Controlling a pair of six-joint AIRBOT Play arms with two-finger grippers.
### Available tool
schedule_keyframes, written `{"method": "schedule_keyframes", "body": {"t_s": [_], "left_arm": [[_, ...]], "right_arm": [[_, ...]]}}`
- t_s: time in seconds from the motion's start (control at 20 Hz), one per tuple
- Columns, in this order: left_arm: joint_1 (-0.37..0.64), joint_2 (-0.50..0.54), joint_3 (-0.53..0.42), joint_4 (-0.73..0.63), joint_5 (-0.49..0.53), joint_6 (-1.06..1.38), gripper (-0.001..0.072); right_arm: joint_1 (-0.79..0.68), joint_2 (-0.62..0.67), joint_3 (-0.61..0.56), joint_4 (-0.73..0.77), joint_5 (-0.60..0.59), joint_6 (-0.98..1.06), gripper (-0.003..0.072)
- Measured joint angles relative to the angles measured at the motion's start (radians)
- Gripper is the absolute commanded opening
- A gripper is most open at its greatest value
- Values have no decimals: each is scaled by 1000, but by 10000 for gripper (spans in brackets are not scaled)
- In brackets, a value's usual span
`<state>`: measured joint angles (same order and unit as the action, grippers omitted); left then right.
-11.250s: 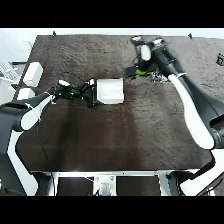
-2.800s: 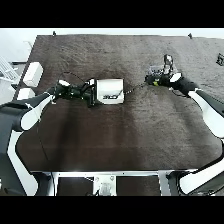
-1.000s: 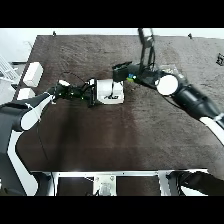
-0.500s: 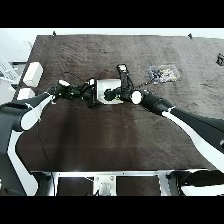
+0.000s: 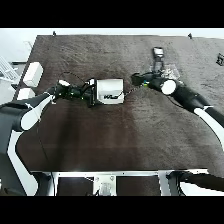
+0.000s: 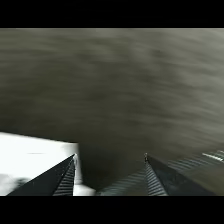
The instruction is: Fold the box and place the chain.
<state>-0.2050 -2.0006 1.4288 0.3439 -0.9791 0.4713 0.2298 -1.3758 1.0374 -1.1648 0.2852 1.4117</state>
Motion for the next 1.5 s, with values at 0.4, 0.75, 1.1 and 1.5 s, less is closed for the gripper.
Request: {"method": "schedule_keyframes", "body": {"t_s": [0.4,0.75,1.1,1.5], "left_arm": [[0,0,0,0,0,0,349],[0,0,0,0,0,0,349],[0,0,0,0,0,0,349],[0,0,0,0,0,0,349]], "right_arm": [[-183,-209,55,32,-8,21,532],[-204,-400,226,172,-5,-53,496],[-211,-454,275,414,-6,-336,7],[-185,-294,269,483,-33,-365,3]]}}
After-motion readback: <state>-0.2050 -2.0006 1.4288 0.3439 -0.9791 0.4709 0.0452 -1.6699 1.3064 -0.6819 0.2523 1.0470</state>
